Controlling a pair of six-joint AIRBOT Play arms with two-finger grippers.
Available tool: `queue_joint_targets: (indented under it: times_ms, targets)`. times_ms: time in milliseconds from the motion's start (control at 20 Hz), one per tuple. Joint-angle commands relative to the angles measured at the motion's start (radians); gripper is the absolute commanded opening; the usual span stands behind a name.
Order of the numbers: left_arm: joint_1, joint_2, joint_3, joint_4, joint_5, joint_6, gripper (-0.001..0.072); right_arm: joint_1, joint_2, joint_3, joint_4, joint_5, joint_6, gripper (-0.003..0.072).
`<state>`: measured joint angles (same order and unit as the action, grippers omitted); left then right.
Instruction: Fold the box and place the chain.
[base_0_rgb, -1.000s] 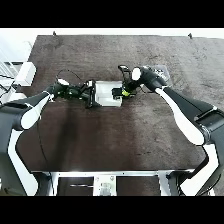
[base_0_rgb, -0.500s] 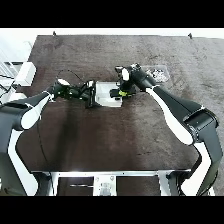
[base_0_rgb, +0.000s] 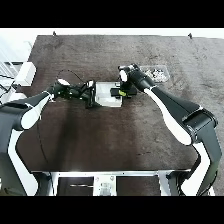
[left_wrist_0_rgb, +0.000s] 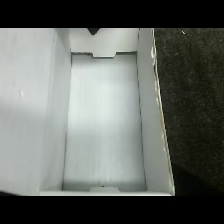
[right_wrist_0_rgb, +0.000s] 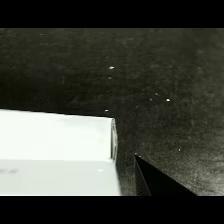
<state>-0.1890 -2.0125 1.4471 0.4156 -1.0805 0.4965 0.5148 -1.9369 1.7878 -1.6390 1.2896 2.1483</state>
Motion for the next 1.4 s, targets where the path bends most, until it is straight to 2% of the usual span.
queue_joint_targets:
  times_ms: [0, 100, 200, 250, 300, 350, 400, 500, 650, 700, 800, 900, 950, 1050, 1100, 1150, 1350]
  targets:
    - [0.001, 0.000, 0.000, 0.000, 0.004, 0.000, 0.0469, 0.010, -0.018, 0.000, -0.008, -0.002, 0.077, 0.0343]
    - [0.001, 0.000, 0.000, 0.000, 0.006, 0.000, 0.0468, 0.015, -0.037, 0.000, -0.007, -0.002, 0.088, 0.0274]
    - [0.001, 0.000, 0.000, 0.000, 0.007, -0.002, 0.0469, 0.016, -0.046, -0.001, -0.007, -0.003, 0.112, 0.0264]
    - [0.001, 0.000, 0.000, 0.000, 0.007, -0.002, 0.0469, 0.016, -0.046, 0.000, -0.007, -0.006, 0.112, 0.0198]
    - [0.001, 0.000, 0.000, 0.000, 0.007, -0.002, 0.0469, 0.016, -0.046, 0.000, -0.007, -0.011, 0.112, 0.0152]
    - [0.001, 0.000, 0.000, 0.000, 0.007, -0.002, 0.0469, 0.016, -0.046, 0.000, -0.007, -0.014, 0.118, 0.0142]
    - [0.001, 0.000, 0.000, 0.000, 0.007, -0.002, 0.0469, 0.016, -0.046, 0.000, -0.008, -0.015, 0.122, 0.0080]
    - [0.001, 0.000, 0.000, 0.000, 0.007, -0.002, 0.0469, 0.016, -0.046, 0.000, -0.008, -0.018, 0.122, 0.0052]
    - [0.001, 0.000, 0.000, 0.000, 0.006, -0.002, 0.0468, 0.016, -0.046, 0.000, -0.008, -0.018, 0.122, 0.0052]
    - [0.001, 0.000, 0.000, 0.000, 0.006, -0.002, 0.0469, 0.016, -0.046, 0.000, -0.011, -0.018, 0.122, 0.0061]
    - [0.001, 0.000, 0.000, 0.000, 0.007, -0.002, 0.0469, 0.016, -0.042, 0.000, -0.012, -0.018, 0.122, 0.0202]
    - [0.001, 0.000, 0.000, 0.000, 0.006, -0.002, 0.0468, 0.016, -0.036, 0.005, -0.014, -0.017, 0.121, 0.0236]
    - [0.001, 0.000, 0.000, 0.000, 0.007, -0.002, 0.0469, 0.016, -0.030, 0.006, -0.015, -0.017, 0.119, 0.0323]
    - [0.001, 0.000, 0.000, 0.000, 0.007, -0.002, 0.0468, 0.016, -0.017, 0.007, -0.014, -0.017, 0.118, 0.0390]
    - [0.001, 0.000, 0.000, 0.000, 0.007, -0.002, 0.0469, 0.016, -0.010, 0.007, -0.014, -0.017, 0.118, 0.0470]
    - [0.001, 0.000, 0.000, 0.000, 0.007, -0.002, 0.0468, 0.018, -0.002, 0.007, -0.014, -0.017, 0.116, 0.0497]
    - [0.001, 0.000, 0.000, 0.000, 0.007, -0.002, 0.0469, 0.026, 0.022, 0.007, -0.011, -0.016, 0.083, 0.0523]
